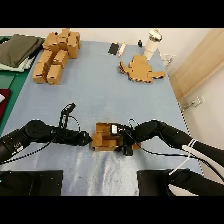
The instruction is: Fold the box.
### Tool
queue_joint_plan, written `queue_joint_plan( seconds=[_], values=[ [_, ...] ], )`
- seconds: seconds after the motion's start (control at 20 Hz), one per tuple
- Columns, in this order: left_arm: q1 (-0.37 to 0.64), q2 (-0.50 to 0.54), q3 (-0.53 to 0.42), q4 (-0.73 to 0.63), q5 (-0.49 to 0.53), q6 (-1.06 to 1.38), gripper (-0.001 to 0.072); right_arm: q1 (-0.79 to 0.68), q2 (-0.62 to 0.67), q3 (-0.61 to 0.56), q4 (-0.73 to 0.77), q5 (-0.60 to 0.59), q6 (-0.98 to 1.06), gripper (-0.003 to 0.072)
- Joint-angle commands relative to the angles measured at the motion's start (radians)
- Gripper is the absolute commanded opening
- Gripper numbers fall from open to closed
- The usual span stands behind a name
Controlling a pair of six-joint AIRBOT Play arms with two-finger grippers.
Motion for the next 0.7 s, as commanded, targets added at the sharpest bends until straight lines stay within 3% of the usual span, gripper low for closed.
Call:
queue_joint_plan(
  seconds=[0.0, 0.15, 0.2, 0.25, 0.5, 0.65],
  values=[
    [-0.003, -0.01, 0.018, 0.011, 0.02, -0.021, 0.0252, 0.001, 0.0, 0.0, 0.0, 0.0, 0.0, 0.0511],
    [-0.003, -0.01, 0.034, 0.015, -0.018, -0.018, 0.0285, 0.001, 0.0, 0.0, 0.0, 0.0, 0.0, 0.0511],
    [-0.005, -0.012, 0.034, 0.015, -0.027, -0.018, 0.0463, 0.001, 0.0, 0.0, 0.0, 0.0, 0.0, 0.0511],
    [-0.01, -0.017, 0.034, 0.015, -0.023, -0.015, 0.0513, 0.001, 0.0, 0.0, 0.0, 0.0, 0.0, 0.0511],
    [-0.018, -0.042, 0.034, 0.003, 0.003, 0.002, 0.0513, 0.001, 0.0, 0.0, 0.0, 0.0, 0.0, 0.0511],
    [-0.024, -0.076, 0.045, 0.002, -0.033, -0.023, 0.0495, 0.001, 0.0, 0.0, 0.0, 0.0, 0.0, 0.0511]
  ],
)
